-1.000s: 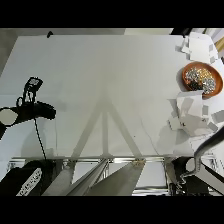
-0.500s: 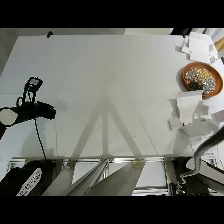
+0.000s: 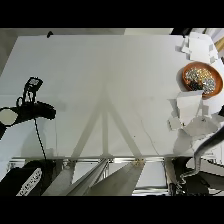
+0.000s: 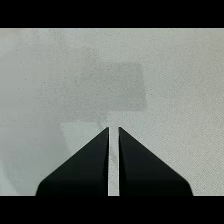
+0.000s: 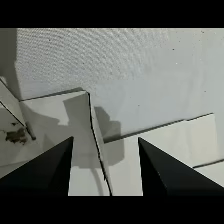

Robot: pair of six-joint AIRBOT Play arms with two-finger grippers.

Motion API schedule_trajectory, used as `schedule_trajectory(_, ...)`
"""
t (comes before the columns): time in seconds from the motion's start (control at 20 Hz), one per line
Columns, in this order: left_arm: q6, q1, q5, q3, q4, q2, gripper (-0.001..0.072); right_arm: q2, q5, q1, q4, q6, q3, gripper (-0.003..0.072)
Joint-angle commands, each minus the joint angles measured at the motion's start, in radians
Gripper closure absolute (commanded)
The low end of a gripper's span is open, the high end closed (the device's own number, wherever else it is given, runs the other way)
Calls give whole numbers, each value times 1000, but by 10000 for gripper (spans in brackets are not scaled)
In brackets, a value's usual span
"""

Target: Fold the box and place the chain.

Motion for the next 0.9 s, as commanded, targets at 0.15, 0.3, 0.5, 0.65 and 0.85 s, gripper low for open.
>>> schedule_trajectory(0.15, 0, -1, 0, 0, 0, 0, 639, -83, 42, -1, 16, 16, -8, 559)
schedule_trajectory(0.3, 0, -1, 0, 0, 0, 0, 639, -89, 153, 3, 97, 18, -11, 672)
schedule_trajectory(0.5, 0, -1, 0, 0, 0, 0, 639, 2, 258, 56, 281, -26, -25, 675)
schedule_trajectory(0.65, 0, -1, 0, 0, 0, 0, 639, 143, 230, 135, 375, -56, -122, 675)
schedule_trajectory(0.85, 0, -1, 0, 0, 0, 0, 639, 356, 129, 251, 514, -68, -366, 675)
